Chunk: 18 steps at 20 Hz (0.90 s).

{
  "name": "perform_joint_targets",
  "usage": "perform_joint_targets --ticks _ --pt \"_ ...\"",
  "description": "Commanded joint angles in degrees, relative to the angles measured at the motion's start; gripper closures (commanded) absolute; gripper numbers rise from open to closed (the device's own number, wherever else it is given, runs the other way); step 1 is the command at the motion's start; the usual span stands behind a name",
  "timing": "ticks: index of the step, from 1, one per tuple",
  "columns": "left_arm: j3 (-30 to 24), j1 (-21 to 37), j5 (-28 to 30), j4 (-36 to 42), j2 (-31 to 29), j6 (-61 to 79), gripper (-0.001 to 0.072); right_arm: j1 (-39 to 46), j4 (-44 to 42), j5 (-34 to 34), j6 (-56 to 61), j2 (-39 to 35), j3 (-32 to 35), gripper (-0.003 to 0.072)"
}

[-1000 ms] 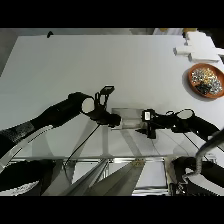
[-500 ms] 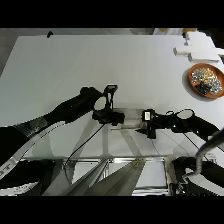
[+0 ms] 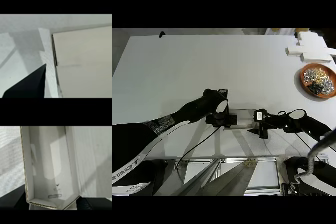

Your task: Fold the box and place the chain.

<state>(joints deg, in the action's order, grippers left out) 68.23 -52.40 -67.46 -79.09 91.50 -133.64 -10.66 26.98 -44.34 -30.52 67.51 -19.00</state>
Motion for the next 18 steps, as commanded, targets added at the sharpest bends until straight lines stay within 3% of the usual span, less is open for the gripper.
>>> perform_joint_targets --ticks 1,5,6,8,9,11,14,16,18 --pt "0.13 -0.68 1.95 -2.32 0.48 -3.43 0.0440 0.00 0.00 0.00 0.02 0.00 -0.02 0.0276" --pt "0.13 -1.36 3.93 -2.71 0.63 -5.86 0.0451 0.00 0.00 0.00 0.02 0.00 -0.02 0.0276" --pt "0.13 -1.38 3.85 -2.84 0.76 -5.75 0.0545 0.00 0.00 0.00 0.02 0.00 -0.02 0.0276" --pt "0.13 -1.51 3.80 -2.84 1.03 -5.68 0.0589 0.00 -0.02 0.00 0.02 0.00 -0.02 0.0276" --pt "0.13 -1.51 3.67 -2.80 1.18 -5.68 0.0665 0.00 0.00 0.00 0.02 0.00 -0.02 0.0276" --pt "0.13 -1.64 3.61 -2.86 1.29 -5.55 0.0707 0.00 0.00 0.00 0.02 0.00 -0.02 0.0276" --pt "0.13 -1.62 3.56 -2.86 1.27 -5.46 0.0706 0.00 0.00 0.00 0.02 0.00 -0.02 0.0276" --pt "0.13 -1.62 3.23 -2.84 1.25 -5.42 0.0618 0.00 0.00 0.00 0.02 0.00 -0.02 0.0276" --pt "0.13 -1.62 2.73 -2.84 1.25 -4.55 0.0597 0.00 -0.02 0.00 0.02 0.00 -0.02 0.0276"
